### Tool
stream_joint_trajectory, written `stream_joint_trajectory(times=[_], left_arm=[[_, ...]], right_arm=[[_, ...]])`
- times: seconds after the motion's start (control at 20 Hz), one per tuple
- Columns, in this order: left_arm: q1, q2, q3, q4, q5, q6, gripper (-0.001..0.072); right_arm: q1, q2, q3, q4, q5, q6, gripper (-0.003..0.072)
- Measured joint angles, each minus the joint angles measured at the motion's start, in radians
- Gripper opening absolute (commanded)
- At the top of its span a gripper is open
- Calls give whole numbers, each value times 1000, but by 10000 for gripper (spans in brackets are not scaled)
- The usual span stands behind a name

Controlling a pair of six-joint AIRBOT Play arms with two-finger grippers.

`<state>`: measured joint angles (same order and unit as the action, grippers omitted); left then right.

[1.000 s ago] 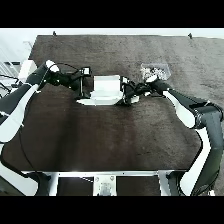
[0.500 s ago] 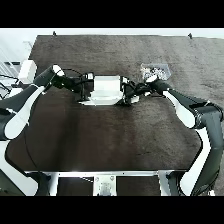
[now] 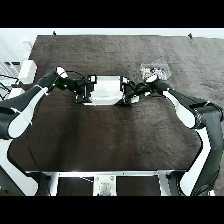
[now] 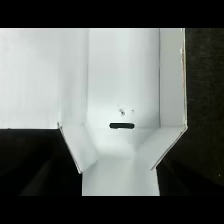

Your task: Fold the box and place the chain.

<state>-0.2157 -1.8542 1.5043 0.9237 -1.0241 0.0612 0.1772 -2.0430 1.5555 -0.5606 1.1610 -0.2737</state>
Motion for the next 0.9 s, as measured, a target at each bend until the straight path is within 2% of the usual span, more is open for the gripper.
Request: stream_joint_trajectory(times=[0.1, 0.2, 0.25, 0.3, 0.35, 0.75, 0.8, 0.85, 0.9], left_arm=[[-3, 0, 0, -5, -3, 0, 574], [-3, 0, 0, -7, -5, 0, 445], [-3, 0, 0, -8, -6, 0, 445], [-3, 0, 0, -8, -9, 0, 375], [-3, 0, 0, -8, -13, 0, 342], [-3, 0, 0, -39, -54, 5, 339], [-3, 0, 0, -47, -55, 9, 211], [-3, -1, 0, -60, -55, 14, 176], [-3, -2, 0, -69, -55, 17, 176]], right_arm=[[0, 0, 0, 0, 0, 0, 635], [0, 0, 0, 0, 0, 0, 635], [0, 0, 0, 0, 0, 0, 635], [0, 0, 0, 0, 0, 0, 635], [0, 0, 0, 0, 0, 0, 635], [0, 0, 0, 0, 0, 0, 635], [0, 0, 0, 0, 0, 0, 635], [0, 0, 0, 0, 0, 0, 635], [0, 0, 0, 0, 0, 0, 635]])
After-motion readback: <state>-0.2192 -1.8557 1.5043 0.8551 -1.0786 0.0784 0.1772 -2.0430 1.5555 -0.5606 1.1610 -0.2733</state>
